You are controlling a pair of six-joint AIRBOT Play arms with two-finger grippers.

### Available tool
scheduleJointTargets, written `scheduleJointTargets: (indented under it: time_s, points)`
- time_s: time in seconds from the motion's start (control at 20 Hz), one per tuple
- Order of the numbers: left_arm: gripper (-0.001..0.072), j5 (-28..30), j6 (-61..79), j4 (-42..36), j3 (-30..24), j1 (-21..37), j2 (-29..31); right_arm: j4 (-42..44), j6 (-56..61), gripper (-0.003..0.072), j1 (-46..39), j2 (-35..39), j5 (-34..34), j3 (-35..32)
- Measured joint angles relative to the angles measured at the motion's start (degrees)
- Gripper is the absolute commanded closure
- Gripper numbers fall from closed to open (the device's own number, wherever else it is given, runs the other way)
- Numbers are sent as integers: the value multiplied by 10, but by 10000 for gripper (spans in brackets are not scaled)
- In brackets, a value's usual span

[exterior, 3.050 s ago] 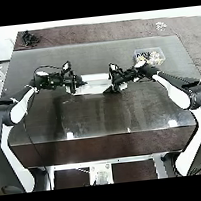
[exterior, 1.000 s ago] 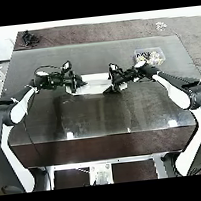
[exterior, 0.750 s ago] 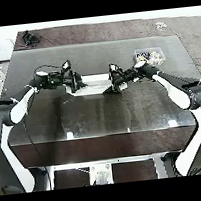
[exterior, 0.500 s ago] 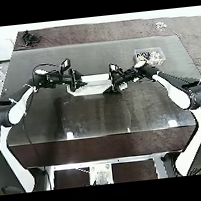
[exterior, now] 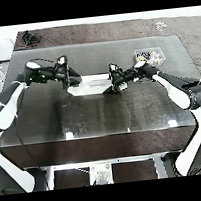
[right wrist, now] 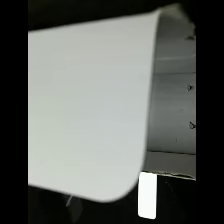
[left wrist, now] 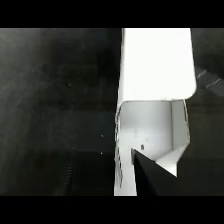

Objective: Fold the box and place the chain.

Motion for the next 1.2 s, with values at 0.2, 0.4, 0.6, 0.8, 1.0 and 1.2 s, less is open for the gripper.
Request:
scheduleJointTargets:
  time_s: [0.2, 0.4, 0.6, 0.8, 1.0, 1.2]
  points:
    - [692, -116, -17, -29, 0, 50, 22, 0, 0, 100, 0, 0, 0, 0]
    - [695, -225, -23, -57, 0, 59, 28, 0, 0, 99, 0, 0, 0, 0]
    - [699, -240, -47, -68, -10, 29, 30, 0, 0, 100, 0, 0, 0, 0]
    - [699, -177, -61, -80, -64, -4, 42, 0, 0, 100, 0, 0, 0, 0]
    - [697, -80, -45, -95, -116, -38, 54, 0, 0, 100, 0, 0, 0, 0]
    - [693, 12, -37, -97, -133, -60, 56, 0, 0, 100, 0, 0, 0, 0]
